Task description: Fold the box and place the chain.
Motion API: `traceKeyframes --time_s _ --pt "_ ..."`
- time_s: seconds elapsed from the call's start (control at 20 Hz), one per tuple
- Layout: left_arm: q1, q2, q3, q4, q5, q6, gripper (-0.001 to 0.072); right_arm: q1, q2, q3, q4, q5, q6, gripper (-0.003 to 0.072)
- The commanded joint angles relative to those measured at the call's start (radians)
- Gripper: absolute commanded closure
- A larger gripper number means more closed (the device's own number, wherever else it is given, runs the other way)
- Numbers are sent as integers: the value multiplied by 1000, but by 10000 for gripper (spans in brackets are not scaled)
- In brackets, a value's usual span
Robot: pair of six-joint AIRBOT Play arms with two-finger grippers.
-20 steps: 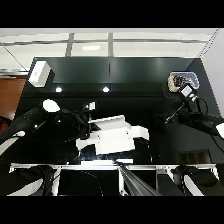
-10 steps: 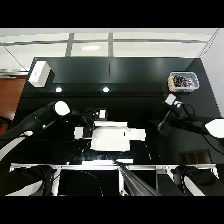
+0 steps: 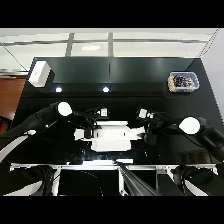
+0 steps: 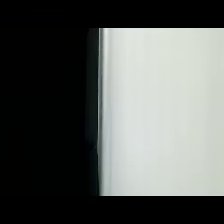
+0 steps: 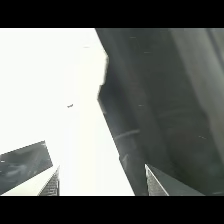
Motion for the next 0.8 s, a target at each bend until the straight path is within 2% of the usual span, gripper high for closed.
traceKeyframes --time_s 0.0,0.45,0.75 --pt "-1 -2 1 4 -2 -19 685 68 -53 -10 2 2 -4 71" --pt "-1 -3 1 4 -2 -18 685 189 -115 -45 23 8 -137 72" --pt "-1 -3 1 4 -2 -18 685 270 -138 -45 47 -89 -139 72"
